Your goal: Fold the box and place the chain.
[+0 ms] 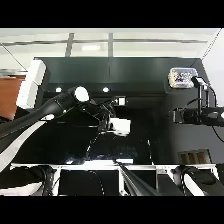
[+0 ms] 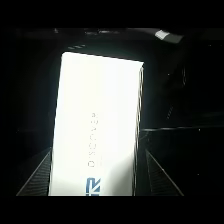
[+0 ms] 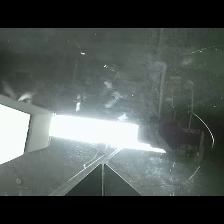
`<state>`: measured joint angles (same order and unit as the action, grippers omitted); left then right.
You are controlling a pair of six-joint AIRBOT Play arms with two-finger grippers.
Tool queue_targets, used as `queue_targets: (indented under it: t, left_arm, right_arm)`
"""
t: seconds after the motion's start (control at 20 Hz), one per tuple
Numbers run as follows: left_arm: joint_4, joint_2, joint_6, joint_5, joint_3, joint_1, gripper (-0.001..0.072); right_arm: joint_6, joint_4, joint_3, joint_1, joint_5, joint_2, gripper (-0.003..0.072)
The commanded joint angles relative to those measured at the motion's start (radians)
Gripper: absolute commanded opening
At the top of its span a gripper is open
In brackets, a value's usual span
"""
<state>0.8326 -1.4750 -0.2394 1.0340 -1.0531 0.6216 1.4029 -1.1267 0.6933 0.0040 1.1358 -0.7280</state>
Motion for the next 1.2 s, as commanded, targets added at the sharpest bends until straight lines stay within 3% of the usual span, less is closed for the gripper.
queue_targets:
  t: [0.0,0.2,0.45,0.5,0.6,0.65,0.7,0.9,1.15]
  left_arm:
    - [0.023,-0.005,0.004,-0.006,-0.001,0.024,0.0709]
    - [0.138,-0.034,-0.001,-0.066,-0.001,0.072,0.0710]
    - [0.166,-0.048,-0.010,-0.073,0.000,0.113,0.0704]
    - [0.166,-0.048,-0.042,-0.055,0.000,0.116,0.0640]
    - [0.212,-0.043,-0.169,0.010,-0.001,0.118,0.0401]
    - [0.260,-0.035,-0.274,0.049,-0.001,0.115,0.0322]
    - [0.309,-0.024,-0.350,0.098,-0.001,0.103,0.0287]
    - [0.460,0.058,-0.500,0.278,-0.001,-0.023,0.0287]
    - [0.568,0.239,-0.674,0.389,0.000,-0.332,0.0288]
  right_arm:
    - [0.000,0.000,0.000,0.000,-0.003,0.001,0.0017]
    - [0.000,0.000,0.000,0.000,-0.007,0.001,0.0017]
    - [0.000,0.000,0.000,0.000,-0.009,0.001,0.0017]
    - [0.000,0.000,0.000,0.000,-0.009,0.001,0.0017]
    - [0.000,0.000,0.000,0.000,-0.012,0.001,0.0017]
    - [0.000,0.000,0.000,0.000,-0.018,0.001,0.0017]
    - [0.000,0.000,0.000,0.000,-0.021,0.001,0.0017]
    - [0.000,0.000,0.000,0.000,-0.021,0.001,0.0017]
    - [0.000,0.000,0.000,0.000,-0.022,0.001,0.0017]
